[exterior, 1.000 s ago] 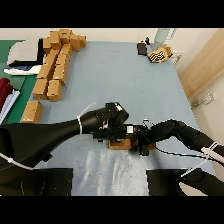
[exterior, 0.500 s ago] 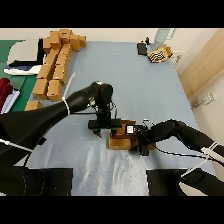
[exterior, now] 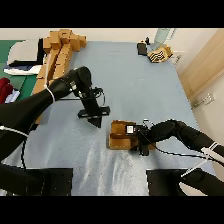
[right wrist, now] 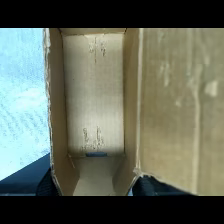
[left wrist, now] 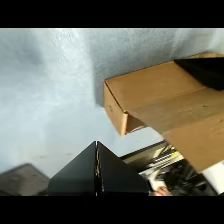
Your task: Fold the box.
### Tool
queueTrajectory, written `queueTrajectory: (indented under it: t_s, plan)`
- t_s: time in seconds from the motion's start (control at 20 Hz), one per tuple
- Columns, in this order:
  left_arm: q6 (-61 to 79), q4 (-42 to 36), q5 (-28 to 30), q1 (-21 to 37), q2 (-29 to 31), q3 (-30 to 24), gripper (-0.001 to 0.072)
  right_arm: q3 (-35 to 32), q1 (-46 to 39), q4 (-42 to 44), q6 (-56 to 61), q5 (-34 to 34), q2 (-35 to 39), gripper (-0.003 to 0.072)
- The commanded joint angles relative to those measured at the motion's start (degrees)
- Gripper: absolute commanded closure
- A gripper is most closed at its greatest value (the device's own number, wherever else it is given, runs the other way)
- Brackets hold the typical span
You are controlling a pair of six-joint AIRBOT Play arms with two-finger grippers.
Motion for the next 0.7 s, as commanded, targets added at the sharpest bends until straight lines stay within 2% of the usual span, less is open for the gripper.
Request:
queueTrajectory:
  t_s: [0.0, 0.15, 0.3, 0.4, 0.5, 0.6, 0.65]
  plan:
    - [23.6, 5.1, 0.8, 4.3, 0.0, -0.3, 0.0696, 0.0, 0.0, 0.0, 0.0, 0.0, 0.0, 0.0187]
    - [39.3, 5.2, 7.5, 3.2, 0.0, -3.2, 0.0698, 0.0, 0.0, 0.0, 0.0, 0.0, 0.0, 0.0187]
    - [50.0, 4.9, 14.0, -0.9, 1.5, -8.6, 0.0701, 0.0, 0.0, 0.0, 0.0, 0.0, 0.0, 0.0187]
    - [59.3, -2.8, 18.9, 0.8, 3.9, -13.5, 0.0702, 0.0, 0.0, 0.0, 0.0, 0.0, 0.0, 0.0186]
    - [70.5, -3.8, 25.9, 1.4, 7.2, -19.6, 0.0699, 0.0, 0.0, 0.0, 0.0, 0.0, 0.0, 0.0187]
    - [93.4, -10.8, 29.2, 2.5, 9.8, -26.2, 0.0692, 0.0, 0.0, 0.0, 0.0, 0.0, 0.0, 0.0187]
    - [102.9, -14.5, 31.4, 2.3, 10.8, -29.5, 0.0575, 0.0, 0.0, 0.0, 0.0, 0.0, 0.0, 0.0187]
